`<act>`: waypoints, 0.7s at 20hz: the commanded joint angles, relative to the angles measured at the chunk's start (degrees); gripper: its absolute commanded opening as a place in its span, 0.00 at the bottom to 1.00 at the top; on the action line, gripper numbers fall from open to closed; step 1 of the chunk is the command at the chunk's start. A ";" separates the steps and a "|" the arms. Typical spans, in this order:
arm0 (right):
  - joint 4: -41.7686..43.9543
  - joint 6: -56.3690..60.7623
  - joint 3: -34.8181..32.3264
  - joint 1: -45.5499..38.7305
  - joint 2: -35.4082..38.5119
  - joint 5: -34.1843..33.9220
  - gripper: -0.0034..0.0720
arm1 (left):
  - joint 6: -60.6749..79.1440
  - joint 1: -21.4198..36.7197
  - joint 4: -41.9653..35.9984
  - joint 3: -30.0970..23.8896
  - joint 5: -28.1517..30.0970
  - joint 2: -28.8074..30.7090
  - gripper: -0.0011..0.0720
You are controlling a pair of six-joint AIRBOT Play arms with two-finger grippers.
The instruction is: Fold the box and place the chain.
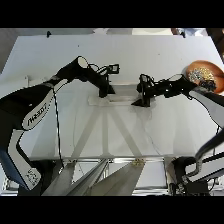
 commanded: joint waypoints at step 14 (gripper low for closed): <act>2.56 1.42 -0.55 -1.42 0.13 2.56 0.96 | 0.00 0.00 0.04 0.00 0.00 -0.02 0.03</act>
